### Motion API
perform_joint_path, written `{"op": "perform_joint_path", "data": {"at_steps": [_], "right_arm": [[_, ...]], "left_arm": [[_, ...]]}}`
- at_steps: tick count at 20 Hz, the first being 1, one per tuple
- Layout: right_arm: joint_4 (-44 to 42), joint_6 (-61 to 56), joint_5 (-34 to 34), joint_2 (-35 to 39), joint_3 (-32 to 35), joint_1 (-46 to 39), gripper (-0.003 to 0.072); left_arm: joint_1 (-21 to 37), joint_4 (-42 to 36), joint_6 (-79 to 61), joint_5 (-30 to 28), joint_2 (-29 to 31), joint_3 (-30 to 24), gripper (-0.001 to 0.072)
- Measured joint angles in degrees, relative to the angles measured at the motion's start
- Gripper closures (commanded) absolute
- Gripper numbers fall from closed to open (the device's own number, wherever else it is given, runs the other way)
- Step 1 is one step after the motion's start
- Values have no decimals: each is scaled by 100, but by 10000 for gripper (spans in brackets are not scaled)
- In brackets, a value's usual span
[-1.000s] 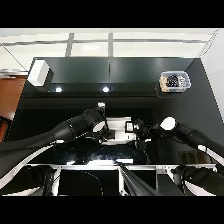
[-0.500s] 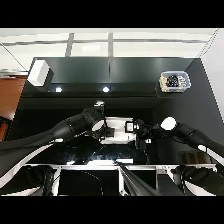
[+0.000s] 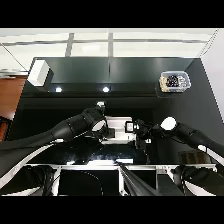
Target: Fold the box and place the chain.
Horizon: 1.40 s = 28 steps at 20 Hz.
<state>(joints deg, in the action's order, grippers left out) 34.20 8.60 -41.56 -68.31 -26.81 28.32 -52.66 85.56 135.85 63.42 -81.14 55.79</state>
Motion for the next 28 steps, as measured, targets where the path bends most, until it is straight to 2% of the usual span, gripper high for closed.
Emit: {"op": "perform_joint_path", "data": {"at_steps": [1,2,3,7,12,16,18,20,21,22,28], "right_arm": [[-15,-13,2,0,0,0,204],[-13,-11,4,0,0,0,87],[-7,-9,2,0,0,0,47],[138,-243,-42,120,-7,0,46],[942,-927,-435,772,-17,0,47],[1307,-1147,-553,970,-15,0,55],[1296,-1174,-570,953,-13,0,249],[1165,-1200,-577,890,-13,0,266],[1093,-1200,-573,866,-13,0,473],[1014,-1200,-549,841,-13,0,548],[455,-1303,-404,728,-11,13,548]], "left_arm": [[0,31,35,13,0,2,678],[0,39,35,2,0,0,679],[0,55,22,-13,0,0,679],[0,87,-2,-98,0,0,679],[0,122,-2,-70,0,0,678],[0,136,0,-114,0,0,677],[0,138,0,-125,0,2,677],[0,138,2,-125,0,0,677],[0,138,2,-127,0,0,677],[0,138,4,-129,0,0,677],[0,186,-2,-107,0,0,677]]}}
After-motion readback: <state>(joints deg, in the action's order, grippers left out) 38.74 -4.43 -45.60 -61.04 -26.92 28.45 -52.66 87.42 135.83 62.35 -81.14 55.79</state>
